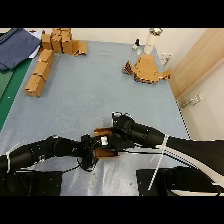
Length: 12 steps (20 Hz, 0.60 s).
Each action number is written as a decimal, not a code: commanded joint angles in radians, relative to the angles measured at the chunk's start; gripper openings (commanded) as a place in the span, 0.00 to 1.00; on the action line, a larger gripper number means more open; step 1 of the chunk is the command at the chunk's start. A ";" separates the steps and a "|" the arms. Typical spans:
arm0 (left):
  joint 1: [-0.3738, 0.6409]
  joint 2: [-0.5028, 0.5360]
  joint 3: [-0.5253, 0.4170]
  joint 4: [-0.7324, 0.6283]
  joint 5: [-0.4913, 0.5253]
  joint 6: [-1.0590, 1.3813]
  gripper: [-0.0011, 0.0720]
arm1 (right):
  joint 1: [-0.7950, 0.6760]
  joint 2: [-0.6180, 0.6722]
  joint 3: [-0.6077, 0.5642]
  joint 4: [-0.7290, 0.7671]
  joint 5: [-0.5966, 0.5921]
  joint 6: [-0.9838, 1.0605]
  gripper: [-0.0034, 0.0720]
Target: Fold the box.
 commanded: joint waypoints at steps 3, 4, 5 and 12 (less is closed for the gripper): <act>-0.001 0.000 0.002 -0.003 0.005 -0.004 0.74 | 0.005 0.064 0.001 -0.025 -0.064 -0.003 0.40; -0.001 0.001 0.002 -0.003 0.005 -0.004 0.74 | 0.005 0.084 0.001 -0.038 -0.073 0.006 0.40; -0.001 0.000 0.002 -0.003 0.005 -0.004 0.74 | 0.005 0.099 0.001 -0.045 -0.089 0.008 0.40; -0.001 0.001 0.002 -0.003 0.005 -0.004 0.74 | 0.004 0.109 0.001 -0.079 -0.159 0.002 0.46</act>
